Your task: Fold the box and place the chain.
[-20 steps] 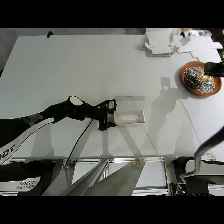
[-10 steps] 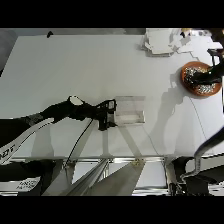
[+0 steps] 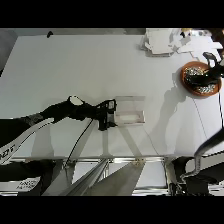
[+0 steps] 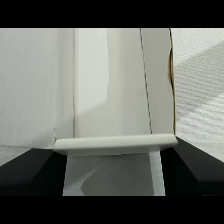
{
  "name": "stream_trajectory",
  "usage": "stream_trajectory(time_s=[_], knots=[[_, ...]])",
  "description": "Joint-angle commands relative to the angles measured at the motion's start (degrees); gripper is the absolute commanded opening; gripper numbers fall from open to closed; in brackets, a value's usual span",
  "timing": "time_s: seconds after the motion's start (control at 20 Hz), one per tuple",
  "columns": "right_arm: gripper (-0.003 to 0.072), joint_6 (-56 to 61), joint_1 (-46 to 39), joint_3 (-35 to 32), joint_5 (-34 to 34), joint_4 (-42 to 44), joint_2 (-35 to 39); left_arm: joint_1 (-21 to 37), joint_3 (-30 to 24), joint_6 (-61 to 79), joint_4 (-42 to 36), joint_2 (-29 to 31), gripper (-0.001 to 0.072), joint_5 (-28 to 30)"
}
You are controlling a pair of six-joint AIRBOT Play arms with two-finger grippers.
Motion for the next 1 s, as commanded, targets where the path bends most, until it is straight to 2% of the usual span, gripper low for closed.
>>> stream_trajectory(time_s=[0.0,0.1,0.2,0.4,0.7,0.95], knots=[[0.0078,-0.15,0.02,-0.02,-0.20,-0.13,-0.15,0.02,-0.02,0.02,0.00,0.02,0.0209,0.00],[0.0067,-0.17,0.02,-0.02,-0.11,-0.13,-0.15,0.02,-0.02,0.02,0.00,0.02,0.0208,0.00],[0.0019,-0.63,0.02,-0.02,0.13,-0.17,-0.13,0.02,-0.02,0.00,0.00,0.02,0.0209,0.00],[0.0018,-0.61,0.04,0.00,2.27,-0.09,1.64,0.02,-0.02,0.00,0.00,0.02,0.0209,0.00],[0.0018,-0.59,0.02,0.00,3.58,1.90,12.81,0.02,-0.02,0.00,0.00,0.02,0.0208,0.00],[0.0018,-0.63,0.04,0.00,11.93,14.84,24.20,0.02,-0.02,0.00,0.00,0.02,0.0209,0.00]])
